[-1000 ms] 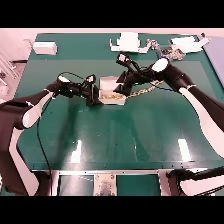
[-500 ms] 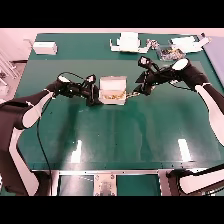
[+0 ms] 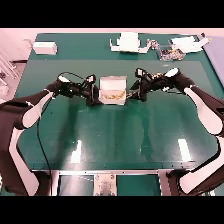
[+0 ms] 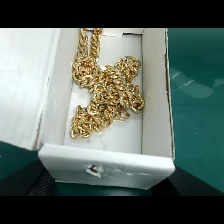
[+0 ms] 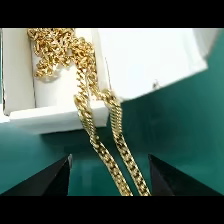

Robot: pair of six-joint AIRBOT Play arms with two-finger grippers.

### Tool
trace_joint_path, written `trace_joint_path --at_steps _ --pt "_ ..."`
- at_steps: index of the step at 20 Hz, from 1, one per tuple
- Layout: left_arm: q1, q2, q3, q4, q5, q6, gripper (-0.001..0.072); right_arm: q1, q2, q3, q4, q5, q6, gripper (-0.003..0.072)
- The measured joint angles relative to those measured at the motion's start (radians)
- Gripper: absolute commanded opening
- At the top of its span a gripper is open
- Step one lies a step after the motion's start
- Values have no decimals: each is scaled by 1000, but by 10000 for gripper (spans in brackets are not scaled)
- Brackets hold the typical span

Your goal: Fold the box and place the chain.

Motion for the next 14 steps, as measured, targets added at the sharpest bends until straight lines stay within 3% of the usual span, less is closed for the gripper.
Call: trace_joint_path --at_steps 8,11,14 --pt "1 0 0 0 0 0 338 30 -55 3 23 -31 -77 549" --pt "1 0 0 0 0 0 338 33 -67 12 26 -51 -87 291" --pt "1 0 0 0 0 0 338 34 -71 17 26 -66 -91 106"
